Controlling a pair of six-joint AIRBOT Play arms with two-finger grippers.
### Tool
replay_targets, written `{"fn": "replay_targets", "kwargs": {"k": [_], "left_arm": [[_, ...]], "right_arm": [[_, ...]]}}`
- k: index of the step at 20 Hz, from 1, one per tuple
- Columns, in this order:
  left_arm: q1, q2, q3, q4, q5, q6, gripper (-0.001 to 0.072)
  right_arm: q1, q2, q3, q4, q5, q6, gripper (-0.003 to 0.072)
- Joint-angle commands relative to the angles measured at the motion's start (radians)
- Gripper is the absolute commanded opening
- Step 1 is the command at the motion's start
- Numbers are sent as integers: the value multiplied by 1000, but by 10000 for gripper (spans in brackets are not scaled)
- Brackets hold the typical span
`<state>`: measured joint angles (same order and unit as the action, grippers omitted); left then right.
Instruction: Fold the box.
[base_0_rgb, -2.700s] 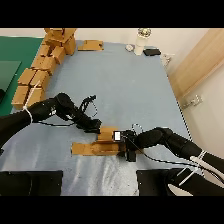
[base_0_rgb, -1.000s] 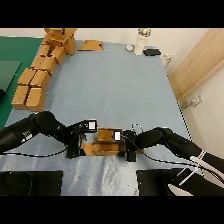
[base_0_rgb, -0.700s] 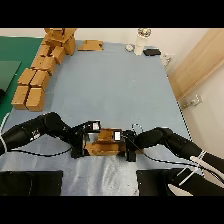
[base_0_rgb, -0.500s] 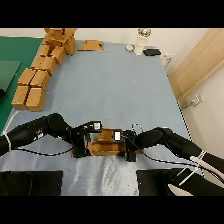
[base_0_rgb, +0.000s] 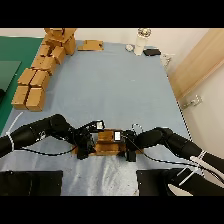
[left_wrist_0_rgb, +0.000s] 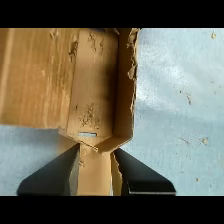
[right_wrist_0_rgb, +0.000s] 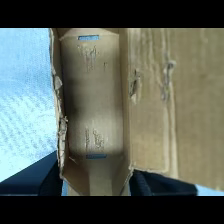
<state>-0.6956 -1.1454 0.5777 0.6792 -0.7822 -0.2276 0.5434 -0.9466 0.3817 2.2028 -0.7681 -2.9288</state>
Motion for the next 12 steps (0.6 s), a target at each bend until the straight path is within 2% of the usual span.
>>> {"fn": "replay_targets", "kwargs": {"k": [1, 2, 9, 12], "left_arm": [[-25, -1, 1, -6, 84, 3, 124], [-33, -1, 1, -7, 102, 3, 31], [-93, -1, 1, -8, 195, 3, 32], [-99, -1, 1, -7, 190, 3, 37]], "right_arm": [[0, 1, -1, 0, 0, 0, 502], [0, 1, -1, 0, 0, 0, 502], [0, 1, -1, 0, 0, 0, 502], [0, 1, -1, 0, 0, 0, 502]]}}
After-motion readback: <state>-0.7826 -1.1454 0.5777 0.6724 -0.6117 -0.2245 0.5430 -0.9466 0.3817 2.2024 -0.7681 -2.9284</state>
